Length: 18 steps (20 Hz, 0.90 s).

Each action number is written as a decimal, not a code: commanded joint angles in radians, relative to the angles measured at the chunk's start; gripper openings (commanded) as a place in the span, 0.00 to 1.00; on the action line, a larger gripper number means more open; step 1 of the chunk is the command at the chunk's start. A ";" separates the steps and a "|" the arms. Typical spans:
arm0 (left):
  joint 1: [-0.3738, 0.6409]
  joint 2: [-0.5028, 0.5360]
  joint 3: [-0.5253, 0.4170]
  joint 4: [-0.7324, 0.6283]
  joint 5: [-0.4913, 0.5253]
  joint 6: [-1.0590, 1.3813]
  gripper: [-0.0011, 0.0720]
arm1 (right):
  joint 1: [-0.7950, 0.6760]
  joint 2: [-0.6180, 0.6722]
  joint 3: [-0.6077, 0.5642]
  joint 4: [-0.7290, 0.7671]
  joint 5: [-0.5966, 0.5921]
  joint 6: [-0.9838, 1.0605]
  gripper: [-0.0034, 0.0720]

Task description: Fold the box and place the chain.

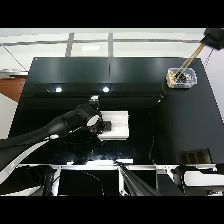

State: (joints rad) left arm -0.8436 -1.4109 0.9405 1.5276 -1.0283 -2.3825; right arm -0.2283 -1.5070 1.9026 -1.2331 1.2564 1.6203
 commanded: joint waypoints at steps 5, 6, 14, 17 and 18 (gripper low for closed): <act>0.001 0.000 0.001 -0.021 -0.004 0.000 0.06 | 0.000 0.257 0.137 0.137 -0.065 -0.163 0.08; 0.001 0.000 0.001 -0.019 -0.004 0.000 0.06 | 0.000 0.262 0.193 0.145 -0.033 -0.163 0.08; 0.004 0.000 0.001 0.010 -0.003 -0.005 0.06 | 0.112 0.492 -0.035 0.278 0.249 -0.280 0.08; 0.004 0.000 0.001 0.013 -0.001 -0.004 0.06 | 0.243 0.566 -0.235 0.281 0.299 -0.297 0.08; 0.004 0.000 0.001 0.013 0.000 -0.004 0.06 | 0.290 0.575 -0.291 0.285 0.318 -0.297 0.08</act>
State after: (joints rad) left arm -0.8406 -1.4109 0.9405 1.5322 -1.0317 -2.3852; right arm -0.0456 -0.9909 1.7676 -0.9653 1.4914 1.3449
